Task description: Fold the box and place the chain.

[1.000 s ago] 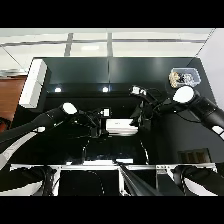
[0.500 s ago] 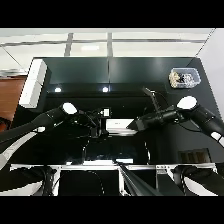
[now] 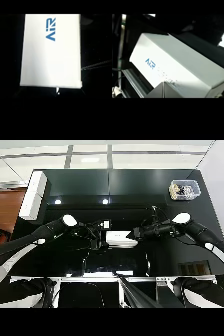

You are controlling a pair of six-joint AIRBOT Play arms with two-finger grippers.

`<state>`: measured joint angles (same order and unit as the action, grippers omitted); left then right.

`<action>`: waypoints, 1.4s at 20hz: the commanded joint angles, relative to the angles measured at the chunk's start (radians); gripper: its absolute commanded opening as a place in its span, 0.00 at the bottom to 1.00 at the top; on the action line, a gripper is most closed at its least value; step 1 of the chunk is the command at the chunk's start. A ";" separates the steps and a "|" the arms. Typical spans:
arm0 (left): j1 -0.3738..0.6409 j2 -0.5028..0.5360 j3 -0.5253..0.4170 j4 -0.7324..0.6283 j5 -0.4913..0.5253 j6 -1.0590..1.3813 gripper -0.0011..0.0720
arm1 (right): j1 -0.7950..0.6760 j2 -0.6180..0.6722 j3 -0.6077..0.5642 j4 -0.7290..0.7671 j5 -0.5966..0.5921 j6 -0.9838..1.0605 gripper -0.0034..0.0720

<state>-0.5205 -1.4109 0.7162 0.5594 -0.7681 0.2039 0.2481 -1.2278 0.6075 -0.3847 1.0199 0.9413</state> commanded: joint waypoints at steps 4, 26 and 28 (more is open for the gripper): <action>0.000 0.000 0.001 -0.001 0.001 -0.002 0.56 | -0.001 -0.023 -0.002 -0.081 -0.030 0.028 0.07; -0.068 0.225 0.071 0.207 -0.044 -0.345 0.98 | -0.557 0.270 0.209 -0.323 0.425 -0.039 0.07; -0.134 0.169 0.140 0.207 0.011 -0.397 0.98 | -0.546 0.270 0.152 -0.320 0.283 -0.038 0.07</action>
